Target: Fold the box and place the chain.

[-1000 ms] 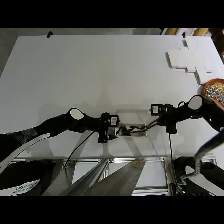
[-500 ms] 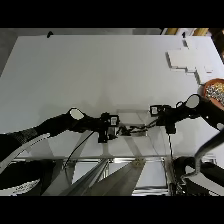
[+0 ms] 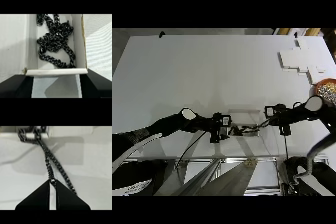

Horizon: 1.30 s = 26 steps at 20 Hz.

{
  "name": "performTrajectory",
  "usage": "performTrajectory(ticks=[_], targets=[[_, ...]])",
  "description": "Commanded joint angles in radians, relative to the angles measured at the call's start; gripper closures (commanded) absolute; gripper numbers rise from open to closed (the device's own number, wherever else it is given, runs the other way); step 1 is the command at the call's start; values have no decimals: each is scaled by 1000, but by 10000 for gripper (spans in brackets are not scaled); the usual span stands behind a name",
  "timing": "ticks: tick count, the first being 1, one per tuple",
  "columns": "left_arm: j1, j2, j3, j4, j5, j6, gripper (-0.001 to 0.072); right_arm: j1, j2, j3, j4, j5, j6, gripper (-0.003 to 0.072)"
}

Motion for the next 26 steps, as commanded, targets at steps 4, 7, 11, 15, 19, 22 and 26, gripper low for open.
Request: performTrajectory(ticks=[4,7,11,15,19,22,26], targets=[[0,1,0,0,0,0,378,8,201,1,463,97,16,670],[0,1,0,0,0,0,378,111,206,1,616,88,15,670],[0,1,0,0,0,0,378,344,201,1,603,-104,22,670],[0,1,0,0,0,0,378,445,137,1,468,-280,201,670],[0,1,0,0,0,0,378,444,80,1,251,-280,389,478],[0,1,0,0,0,0,378,397,127,24,147,-237,439,461],[0,1,0,0,0,0,378,261,237,55,-42,-111,387,468]])
